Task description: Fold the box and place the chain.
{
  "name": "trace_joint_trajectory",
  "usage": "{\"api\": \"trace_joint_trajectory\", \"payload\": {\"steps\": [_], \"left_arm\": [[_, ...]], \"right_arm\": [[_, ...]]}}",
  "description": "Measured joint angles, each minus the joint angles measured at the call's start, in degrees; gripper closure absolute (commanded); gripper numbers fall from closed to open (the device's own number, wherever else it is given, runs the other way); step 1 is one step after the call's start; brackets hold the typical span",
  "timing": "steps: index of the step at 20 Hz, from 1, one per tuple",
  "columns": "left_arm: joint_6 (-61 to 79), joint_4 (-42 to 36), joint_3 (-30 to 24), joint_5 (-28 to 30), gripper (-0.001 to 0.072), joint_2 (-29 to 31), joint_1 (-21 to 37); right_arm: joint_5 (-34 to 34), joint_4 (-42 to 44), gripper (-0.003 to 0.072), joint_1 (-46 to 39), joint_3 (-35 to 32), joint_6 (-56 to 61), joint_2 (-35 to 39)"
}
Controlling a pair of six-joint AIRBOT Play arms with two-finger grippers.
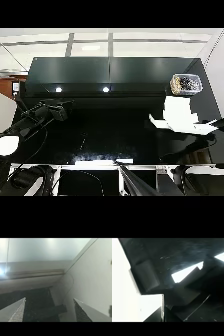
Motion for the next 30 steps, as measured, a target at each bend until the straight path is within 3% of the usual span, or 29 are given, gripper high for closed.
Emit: {"api": "trace_joint_trajectory", "payload": {"steps": [7, 12, 15, 18, 23, 27, 30], "left_arm": [[-0.11, -0.26, 0.00, 0.00, 0.0012, -0.07, 0.00], [-0.37, -0.87, -0.02, -0.13, 0.0016, -0.07, 0.00], [-0.90, -1.38, -0.02, -0.57, 0.0034, -0.35, 0.02], [-4.87, -2.21, 0.00, -4.42, 0.0034, -2.54, 0.02], [-6.12, -8.76, 0.63, -14.27, 0.0034, -13.35, 2.80], [11.43, -23.87, 3.06, -25.31, 0.0024, -26.99, 10.47], [24.50, -31.01, 6.62, -34.03, 0.0024, -36.79, 13.97]], "right_arm": [[4.87, 3.10, 0.0642, 7.30, -1.84, -1.73, 2.69], [5.27, 16.70, 0.0642, 17.33, -8.57, -1.11, 9.22], [0.11, 23.54, 0.0642, 26.82, -15.87, -0.94, 17.97], [-10.27, 26.40, 0.0642, 37.53, -25.24, -0.92, 30.10], [-25.59, 28.13, 0.0642, 52.41, -39.21, -0.90, 46.66], [-30.58, 28.48, 0.0642, 60.17, -44.22, -0.44, 50.64], [-32.59, 28.57, 0.0642, 64.04, -45.46, 0.20, 51.56]]}}
